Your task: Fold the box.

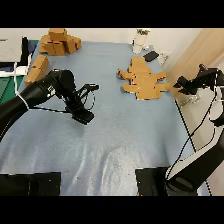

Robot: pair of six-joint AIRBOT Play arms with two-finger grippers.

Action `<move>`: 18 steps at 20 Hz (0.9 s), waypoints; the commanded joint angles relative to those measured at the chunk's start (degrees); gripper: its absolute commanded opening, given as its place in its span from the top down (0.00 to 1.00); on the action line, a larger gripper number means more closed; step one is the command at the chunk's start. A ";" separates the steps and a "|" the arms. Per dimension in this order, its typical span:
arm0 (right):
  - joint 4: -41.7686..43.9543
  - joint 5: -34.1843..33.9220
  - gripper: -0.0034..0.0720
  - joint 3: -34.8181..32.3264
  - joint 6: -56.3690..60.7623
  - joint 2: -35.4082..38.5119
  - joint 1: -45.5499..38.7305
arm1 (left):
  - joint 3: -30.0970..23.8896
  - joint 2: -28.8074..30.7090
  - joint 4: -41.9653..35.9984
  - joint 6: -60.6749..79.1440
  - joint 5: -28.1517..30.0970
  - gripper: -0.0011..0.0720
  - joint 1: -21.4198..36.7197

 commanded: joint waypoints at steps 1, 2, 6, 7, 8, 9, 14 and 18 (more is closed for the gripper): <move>4.81 -0.07 0.31 2.10 -7.50 -3.69 -0.42 | -0.02 0.02 0.00 0.02 0.04 0.97 0.00; 4.85 -0.07 0.31 2.10 -8.35 -4.00 0.24 | -0.02 0.02 0.00 0.02 0.02 0.97 0.00; 4.81 1.20 0.39 2.51 -14.38 -4.17 3.19 | -0.02 0.02 0.00 0.02 0.02 0.97 0.00; 4.85 1.64 0.42 2.84 -15.02 -4.17 3.72 | -0.02 0.02 0.00 0.02 0.02 0.97 0.00; 4.81 1.70 0.42 3.30 -15.58 -4.17 4.31 | 0.00 0.02 -0.02 0.02 0.02 0.97 0.00; 4.79 1.66 0.42 3.67 -16.81 -4.17 4.79 | -0.02 0.02 0.00 0.02 0.02 0.97 0.00; 4.59 -3.19 0.64 5.51 -18.05 -3.43 6.56 | -0.02 0.02 -0.02 0.02 0.02 0.97 0.00; 5.60 -11.93 0.95 6.14 -22.82 -1.25 7.21 | -0.02 0.02 0.00 0.02 0.02 0.97 0.00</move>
